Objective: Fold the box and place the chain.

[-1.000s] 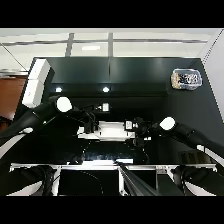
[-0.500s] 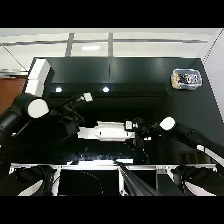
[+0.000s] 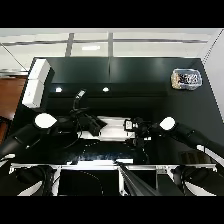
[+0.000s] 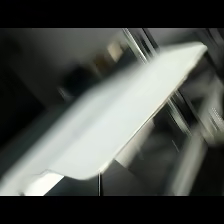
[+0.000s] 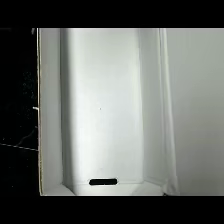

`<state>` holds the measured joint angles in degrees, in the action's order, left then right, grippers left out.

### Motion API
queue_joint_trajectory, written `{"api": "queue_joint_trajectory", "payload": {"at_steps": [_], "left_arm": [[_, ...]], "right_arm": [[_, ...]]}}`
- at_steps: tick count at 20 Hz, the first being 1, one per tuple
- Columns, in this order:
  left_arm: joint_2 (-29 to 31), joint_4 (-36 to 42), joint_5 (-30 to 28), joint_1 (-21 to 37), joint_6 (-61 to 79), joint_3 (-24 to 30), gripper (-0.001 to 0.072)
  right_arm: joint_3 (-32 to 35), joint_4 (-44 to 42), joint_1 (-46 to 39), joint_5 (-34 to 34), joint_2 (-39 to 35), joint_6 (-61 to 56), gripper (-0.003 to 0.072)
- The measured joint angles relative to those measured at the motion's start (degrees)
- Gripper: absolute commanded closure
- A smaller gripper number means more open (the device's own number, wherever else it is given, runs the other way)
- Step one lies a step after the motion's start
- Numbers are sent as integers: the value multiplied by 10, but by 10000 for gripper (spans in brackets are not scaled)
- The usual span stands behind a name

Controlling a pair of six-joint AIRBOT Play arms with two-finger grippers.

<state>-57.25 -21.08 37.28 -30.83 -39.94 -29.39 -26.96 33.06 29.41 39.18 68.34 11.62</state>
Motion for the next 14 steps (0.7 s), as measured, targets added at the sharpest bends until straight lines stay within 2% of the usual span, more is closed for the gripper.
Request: {"api": "queue_joint_trajectory", "payload": {"at_steps": [3, 6, 10, 14], "left_arm": [[-45, 41, -76, -22, 37, -3, 681], [-87, 57, -114, -32, 55, -9, 681], [-115, 62, -128, -36, 64, -10, 681], [-114, 32, -100, -31, 78, -21, 682]], "right_arm": [[0, 0, 0, 0, 0, 0, 250], [0, 0, 0, 0, 0, 0, 250], [0, 0, 0, 0, 0, 0, 250], [0, 1, 0, 2, 0, 1, 250]]}}
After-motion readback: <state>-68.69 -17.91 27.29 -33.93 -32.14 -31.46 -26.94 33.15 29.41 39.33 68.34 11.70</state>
